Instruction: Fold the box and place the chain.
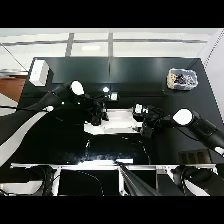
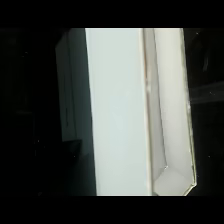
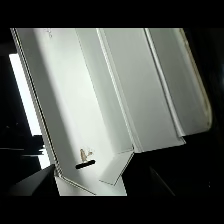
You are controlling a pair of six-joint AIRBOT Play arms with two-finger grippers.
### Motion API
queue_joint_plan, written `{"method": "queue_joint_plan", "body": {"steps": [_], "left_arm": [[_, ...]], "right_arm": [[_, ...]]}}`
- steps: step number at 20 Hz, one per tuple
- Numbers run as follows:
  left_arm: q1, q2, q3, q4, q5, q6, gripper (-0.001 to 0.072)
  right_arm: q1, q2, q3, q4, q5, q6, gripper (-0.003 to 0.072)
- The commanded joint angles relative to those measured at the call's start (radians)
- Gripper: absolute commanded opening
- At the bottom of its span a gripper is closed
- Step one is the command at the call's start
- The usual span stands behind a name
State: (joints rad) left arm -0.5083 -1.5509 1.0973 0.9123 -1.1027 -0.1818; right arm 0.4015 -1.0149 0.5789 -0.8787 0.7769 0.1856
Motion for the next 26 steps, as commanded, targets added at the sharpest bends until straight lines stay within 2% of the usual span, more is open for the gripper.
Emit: {"method": "queue_joint_plan", "body": {"steps": [1,9,13,22,26], "left_arm": [[-0.001,0.004,0.001,-0.004,-0.002,0.004,0.0025],[-0.002,0.007,0.001,-0.004,-0.002,0.007,0.0025],[-0.002,0.007,0.001,-0.004,-0.002,0.008,0.0026],[-0.002,0.007,0.001,-0.004,0.002,0.021,0.0026],[-0.002,0.007,0.001,-0.004,0.002,0.021,0.0025]], "right_arm": [[0.000,0.002,0.000,0.031,-0.003,-0.058,0.0685],[0.000,-0.094,0.000,0.261,0.010,-0.235,0.0684],[0.000,-0.149,0.000,0.257,0.061,-0.247,0.0684],[0.001,-0.200,-0.035,0.248,0.062,-0.311,0.0684],[0.001,-0.200,-0.045,0.270,0.039,-0.404,0.0684]]}}
